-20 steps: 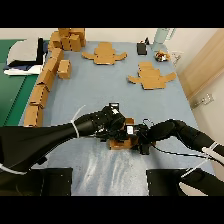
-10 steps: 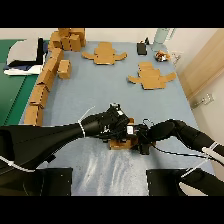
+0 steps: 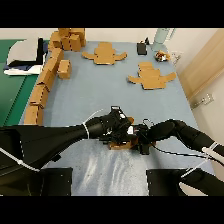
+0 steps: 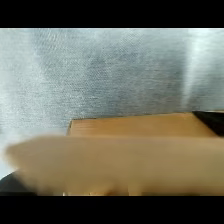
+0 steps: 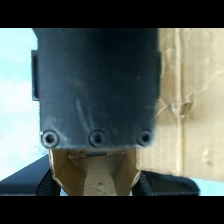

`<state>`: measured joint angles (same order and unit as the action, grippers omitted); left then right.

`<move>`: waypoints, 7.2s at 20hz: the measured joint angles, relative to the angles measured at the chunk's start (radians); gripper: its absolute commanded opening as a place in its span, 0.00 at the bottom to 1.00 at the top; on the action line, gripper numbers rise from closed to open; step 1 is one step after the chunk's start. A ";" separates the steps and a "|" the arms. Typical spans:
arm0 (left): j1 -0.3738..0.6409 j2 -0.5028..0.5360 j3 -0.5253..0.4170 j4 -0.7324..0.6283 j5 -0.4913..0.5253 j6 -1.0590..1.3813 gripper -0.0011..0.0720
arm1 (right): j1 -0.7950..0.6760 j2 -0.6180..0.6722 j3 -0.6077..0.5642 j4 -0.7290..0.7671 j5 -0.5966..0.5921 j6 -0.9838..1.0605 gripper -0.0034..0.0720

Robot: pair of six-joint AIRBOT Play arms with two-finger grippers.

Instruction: Fold the box.

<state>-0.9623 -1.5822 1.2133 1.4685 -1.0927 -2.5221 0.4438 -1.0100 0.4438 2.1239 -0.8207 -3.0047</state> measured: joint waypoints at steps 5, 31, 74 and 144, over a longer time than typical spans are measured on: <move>-0.002 -0.010 0.002 0.025 -0.021 -0.006 0.48 | 0.000 0.000 0.000 0.000 0.000 0.000 0.67; 0.019 -0.013 0.023 0.028 -0.144 -0.010 0.82 | 0.000 0.000 0.000 0.000 0.000 -0.001 0.67; 0.008 -0.026 0.056 0.076 -0.136 -0.084 0.04 | 0.000 0.000 0.000 0.000 0.000 -0.004 0.67; 0.336 -0.007 0.157 -0.480 -0.304 0.274 0.72 | 0.000 0.000 0.000 0.000 0.000 0.000 0.67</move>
<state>-0.6266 -1.5894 1.3705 0.9882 -1.3964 -2.2486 0.4438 -1.0103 0.4438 2.1239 -0.8207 -3.0051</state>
